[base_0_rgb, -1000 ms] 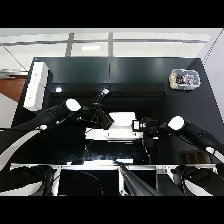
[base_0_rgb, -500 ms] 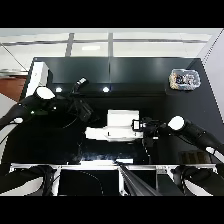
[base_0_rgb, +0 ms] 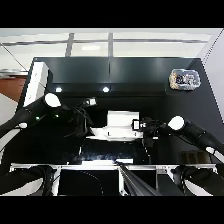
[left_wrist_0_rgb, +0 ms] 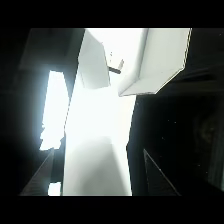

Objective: Fold the box and place the chain.

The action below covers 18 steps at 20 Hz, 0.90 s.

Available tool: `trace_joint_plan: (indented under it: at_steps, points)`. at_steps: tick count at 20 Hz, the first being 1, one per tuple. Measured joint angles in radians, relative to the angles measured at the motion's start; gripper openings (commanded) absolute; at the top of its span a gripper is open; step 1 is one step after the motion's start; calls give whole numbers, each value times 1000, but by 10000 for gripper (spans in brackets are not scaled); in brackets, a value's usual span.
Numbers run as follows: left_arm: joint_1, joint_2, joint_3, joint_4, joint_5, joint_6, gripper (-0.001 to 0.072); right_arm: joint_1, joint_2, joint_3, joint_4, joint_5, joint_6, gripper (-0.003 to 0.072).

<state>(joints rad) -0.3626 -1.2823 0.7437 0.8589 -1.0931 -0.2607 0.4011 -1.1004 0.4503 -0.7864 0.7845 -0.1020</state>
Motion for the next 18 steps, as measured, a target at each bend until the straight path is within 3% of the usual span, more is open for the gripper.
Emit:
trace_joint_plan:
  at_steps: [6,15,17,18]
  points:
    - [-125,72,-81,-5,168,60,612,0,0,0,0,0,5,536]
    - [-177,101,-150,-144,304,228,610,0,0,0,1,0,19,536]
    - [-190,101,-152,-142,321,266,507,0,0,0,1,-1,19,536]
    - [-195,100,-153,-142,323,278,496,0,0,0,1,-2,19,536]
